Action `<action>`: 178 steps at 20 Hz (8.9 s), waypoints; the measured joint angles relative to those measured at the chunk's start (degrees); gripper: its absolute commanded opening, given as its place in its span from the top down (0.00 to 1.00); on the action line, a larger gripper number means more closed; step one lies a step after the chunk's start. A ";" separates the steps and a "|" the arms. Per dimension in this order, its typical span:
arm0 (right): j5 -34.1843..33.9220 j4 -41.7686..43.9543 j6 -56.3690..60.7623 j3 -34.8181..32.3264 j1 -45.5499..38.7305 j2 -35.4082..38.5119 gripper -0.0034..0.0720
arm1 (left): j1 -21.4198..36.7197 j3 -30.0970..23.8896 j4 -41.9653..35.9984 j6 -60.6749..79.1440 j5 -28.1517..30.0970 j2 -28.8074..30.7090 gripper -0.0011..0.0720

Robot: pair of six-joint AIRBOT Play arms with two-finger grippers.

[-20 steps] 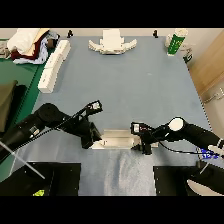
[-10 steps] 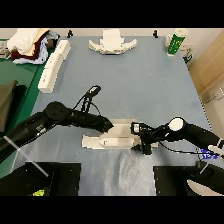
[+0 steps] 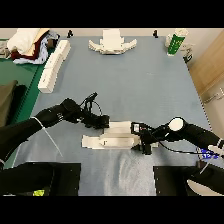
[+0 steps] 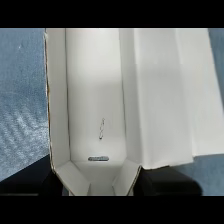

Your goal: Fold the box.

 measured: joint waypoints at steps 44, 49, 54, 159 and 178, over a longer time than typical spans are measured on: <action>0.00 -0.07 -0.07 0.02 0.00 0.00 0.35 | -6.45 -12.81 -2.80 75.08 0.37 14.84 0.03; 0.00 -0.07 -0.15 0.02 0.00 0.00 0.35 | -6.51 -12.83 -0.90 74.47 0.76 14.40 0.81; 0.00 -0.07 -0.07 0.00 0.00 0.00 0.35 | -5.97 -11.52 9.99 58.53 -2.10 18.10 0.97; 0.02 -0.04 -0.07 0.02 0.00 -0.02 0.35 | 1.38 -16.96 23.50 -33.24 -10.58 25.29 0.97; 0.02 -0.07 -0.04 0.02 0.00 -0.02 0.35 | -8.59 -11.65 17.35 -28.68 0.98 25.51 0.50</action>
